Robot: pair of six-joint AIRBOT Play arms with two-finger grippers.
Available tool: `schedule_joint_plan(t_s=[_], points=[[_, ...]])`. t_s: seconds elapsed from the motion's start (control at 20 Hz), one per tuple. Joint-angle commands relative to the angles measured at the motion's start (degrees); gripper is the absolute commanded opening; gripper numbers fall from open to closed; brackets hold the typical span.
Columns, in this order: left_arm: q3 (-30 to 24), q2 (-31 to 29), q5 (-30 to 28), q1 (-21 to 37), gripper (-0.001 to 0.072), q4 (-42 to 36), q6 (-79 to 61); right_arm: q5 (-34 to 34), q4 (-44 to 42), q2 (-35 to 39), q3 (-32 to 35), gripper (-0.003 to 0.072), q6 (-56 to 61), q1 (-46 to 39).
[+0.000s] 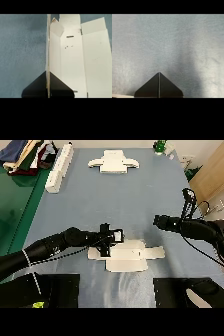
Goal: Fold the box.
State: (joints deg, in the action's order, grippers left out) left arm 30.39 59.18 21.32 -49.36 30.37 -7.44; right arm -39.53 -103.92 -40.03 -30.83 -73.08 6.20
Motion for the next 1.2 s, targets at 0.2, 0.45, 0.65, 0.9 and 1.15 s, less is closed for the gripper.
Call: schedule_joint_plan(t_s=[0.2, 0.45, 0.65, 0.9, 1.15], points=[[-0.2, 0.48, 0.33, -0.31, 0.0014, 0.26, 1.49, 0.0, -0.04, 0.0, 0.02, 0.0002, 0.0, -0.02], [-0.09, -7.82, -5.53, -0.31, 0.0013, 0.7, 0.57, 0.02, -0.02, 0.0, 0.02, 0.0001, -0.02, -0.02], [-0.76, -8.59, -5.16, -0.74, 0.0012, 1.55, 0.59, 0.0, -0.04, 0.02, 0.02, 0.0002, 0.0, -0.02], [-4.5, -6.1, -9.94, -6.01, 0.0012, 1.77, 1.05, 0.02, -0.26, 0.11, 0.0, 0.0002, 0.0, -0.02], [-4.68, -2.95, -11.04, -7.41, 0.0013, 1.75, 2.64, 0.02, -0.26, 0.11, 0.0, 0.0001, 0.0, -0.02]])
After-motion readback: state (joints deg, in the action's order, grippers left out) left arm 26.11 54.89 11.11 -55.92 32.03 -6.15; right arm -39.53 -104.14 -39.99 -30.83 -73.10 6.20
